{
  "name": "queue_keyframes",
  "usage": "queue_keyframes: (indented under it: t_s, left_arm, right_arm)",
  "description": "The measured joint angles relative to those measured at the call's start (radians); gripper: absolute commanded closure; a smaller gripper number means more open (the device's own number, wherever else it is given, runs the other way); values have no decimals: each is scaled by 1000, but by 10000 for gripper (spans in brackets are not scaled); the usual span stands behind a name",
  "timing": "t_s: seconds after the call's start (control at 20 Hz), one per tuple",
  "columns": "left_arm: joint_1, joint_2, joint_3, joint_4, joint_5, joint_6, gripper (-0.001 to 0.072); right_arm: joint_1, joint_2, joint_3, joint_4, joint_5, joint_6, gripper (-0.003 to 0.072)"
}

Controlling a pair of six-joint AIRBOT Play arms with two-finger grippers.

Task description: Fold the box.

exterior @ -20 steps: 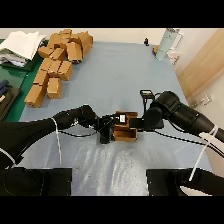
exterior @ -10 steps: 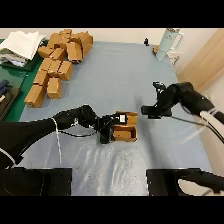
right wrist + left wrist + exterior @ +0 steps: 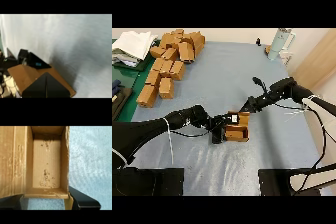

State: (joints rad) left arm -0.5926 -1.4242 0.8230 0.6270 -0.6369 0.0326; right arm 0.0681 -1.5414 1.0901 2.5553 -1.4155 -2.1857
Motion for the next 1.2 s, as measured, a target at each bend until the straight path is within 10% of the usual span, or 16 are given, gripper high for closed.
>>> queue_keyframes:
  t_s: [0.35, 1.2]
  left_arm:
    - [0, 0, 0, 0, 0, 0, 199]
    - [0, 0, 0, 0, 0, 0, 199]
  right_arm:
    - [131, 82, -82, -37, -35, -126, 684]
    - [502, 640, -430, -445, 536, -145, 683]
